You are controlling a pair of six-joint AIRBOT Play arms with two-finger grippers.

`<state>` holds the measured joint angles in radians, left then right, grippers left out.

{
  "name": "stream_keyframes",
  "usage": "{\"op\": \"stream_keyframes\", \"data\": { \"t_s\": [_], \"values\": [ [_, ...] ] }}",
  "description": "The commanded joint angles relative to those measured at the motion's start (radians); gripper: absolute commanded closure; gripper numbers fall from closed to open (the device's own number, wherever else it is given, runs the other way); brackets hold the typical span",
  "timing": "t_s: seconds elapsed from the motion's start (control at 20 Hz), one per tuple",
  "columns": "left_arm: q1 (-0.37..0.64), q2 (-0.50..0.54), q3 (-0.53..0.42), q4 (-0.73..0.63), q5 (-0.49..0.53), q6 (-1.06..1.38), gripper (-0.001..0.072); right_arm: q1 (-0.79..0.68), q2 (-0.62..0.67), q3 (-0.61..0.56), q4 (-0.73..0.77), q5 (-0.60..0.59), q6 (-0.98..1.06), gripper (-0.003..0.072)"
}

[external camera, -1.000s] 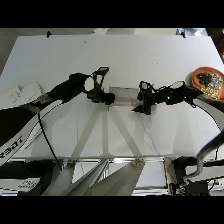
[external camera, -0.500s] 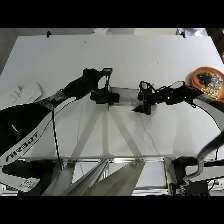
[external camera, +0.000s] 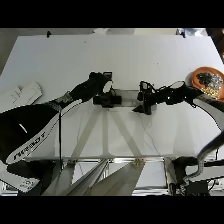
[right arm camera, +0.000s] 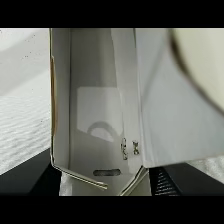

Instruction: Fold the box and place the chain.

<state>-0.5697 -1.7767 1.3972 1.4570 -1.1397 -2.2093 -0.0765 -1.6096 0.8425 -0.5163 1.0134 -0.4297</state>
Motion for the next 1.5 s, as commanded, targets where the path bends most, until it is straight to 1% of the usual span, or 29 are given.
{"op": "stream_keyframes", "data": {
  "t_s": [0.0,0.1,0.15,0.2,0.25,0.3,0.35,0.5,0.65,0.7,0.85,0.9,1.0,1.1,1.2,1.35,1.4,1.45],
  "values": [
    [-0.006,-0.008,-0.001,-0.009,-0.001,-0.013,0.0699,0.000,-0.001,0.000,0.000,-0.003,0.002,0.0288],
    [-0.001,-0.006,0.000,-0.013,-0.001,-0.014,0.0697,0.000,-0.001,0.000,0.000,-0.003,0.002,0.0288],
    [0.001,-0.003,-0.001,-0.018,0.000,-0.014,0.0665,0.000,-0.001,0.000,0.000,-0.004,0.002,0.0288],
    [0.007,0.005,-0.001,-0.036,0.007,-0.013,0.0587,0.000,-0.001,0.000,0.000,-0.004,0.002,0.0288],
    [0.016,0.017,-0.001,-0.058,0.010,-0.013,0.0365,0.000,-0.001,0.000,0.000,-0.004,0.002,0.0288],
    [0.026,0.029,-0.001,-0.077,0.010,-0.013,0.0177,0.000,-0.001,0.000,0.000,-0.003,0.002,0.0288],
    [0.037,0.042,-0.001,-0.099,0.010,-0.011,0.0122,0.000,-0.001,0.000,0.000,-0.004,0.002,0.0288],
    [0.077,0.099,-0.001,-0.186,-0.007,0.139,0.0123,0.000,-0.001,0.000,0.000,-0.004,0.002,0.0288],
    [0.116,0.174,-0.001,-0.272,-0.043,0.370,0.0124,0.000,-0.001,0.000,0.000,-0.004,0.002,0.0288],
    [0.126,0.198,-0.001,-0.283,-0.074,0.452,0.0124,0.000,-0.001,0.000,0.000,-0.003,0.002,0.0288],
    [0.160,0.251,-0.008,-0.275,-0.218,0.753,0.0124,0.000,-0.001,0.000,0.000,-0.004,0.002,0.0288],
    [0.178,0.261,-0.026,-0.279,-0.222,0.861,0.0124,0.000,-0.001,0.000,0.000,-0.003,0.002,0.0288],
    [0.228,0.275,-0.100,-0.319,-0.163,1.097,0.0124,0.000,-0.001,0.000,0.000,-0.004,0.002,0.0288],
    [0.292,0.275,-0.202,-0.404,-0.063,1.348,0.0124,0.000,-0.001,0.000,0.000,-0.004,0.002,0.0288],
    [0.356,0.275,-0.314,-0.481,0.050,1.675,0.0124,0.000,-0.001,0.000,0.000,-0.004,0.002,0.0288],
    [0.392,0.274,-0.419,-0.543,0.149,2.111,0.0119,0.000,-0.001,0.000,0.000,-0.004,0.002,0.0288],
    [0.396,0.270,-0.439,-0.575,0.164,2.249,0.0088,0.000,-0.001,0.000,0.000,-0.004,0.002,0.0288],
    [0.398,0.260,-0.447,-0.620,0.163,2.364,-0.0007,0.000,-0.001,0.000,0.000,-0.004,0.002,0.0288]
  ]
}}
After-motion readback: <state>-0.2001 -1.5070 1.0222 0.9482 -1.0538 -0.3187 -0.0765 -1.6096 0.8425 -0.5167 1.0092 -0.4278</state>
